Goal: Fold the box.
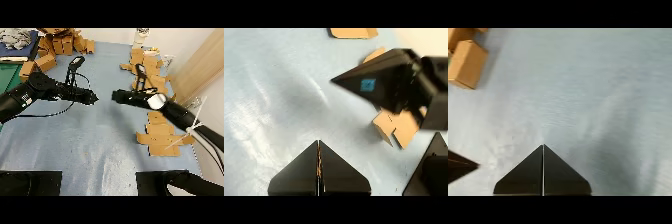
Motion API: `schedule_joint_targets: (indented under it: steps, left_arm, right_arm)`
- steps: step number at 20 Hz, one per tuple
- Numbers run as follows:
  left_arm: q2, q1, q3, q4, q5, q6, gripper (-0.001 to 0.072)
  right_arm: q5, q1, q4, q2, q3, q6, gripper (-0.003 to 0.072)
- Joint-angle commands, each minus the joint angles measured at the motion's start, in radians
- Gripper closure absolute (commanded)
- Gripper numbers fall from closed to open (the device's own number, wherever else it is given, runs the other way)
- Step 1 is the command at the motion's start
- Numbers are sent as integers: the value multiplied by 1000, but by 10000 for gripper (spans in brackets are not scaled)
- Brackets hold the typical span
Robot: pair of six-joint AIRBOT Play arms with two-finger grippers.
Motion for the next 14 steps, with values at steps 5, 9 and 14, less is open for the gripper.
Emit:
schedule_joint_targets:
  steps: [5, 9, 14]
  left_arm:
    - [-1, 34, 0, 142, -93, -192, 697]
    - [-1, 34, -2, 138, -112, -237, 696]
    - [-1, 33, -2, 138, -186, -238, 696]
  right_arm:
    - [931, -742, -755, 1, 261, 298, 136]
    - [927, -1006, -758, -4, 245, 117, 16]
    - [909, -1164, -672, -62, 215, 21, 16]
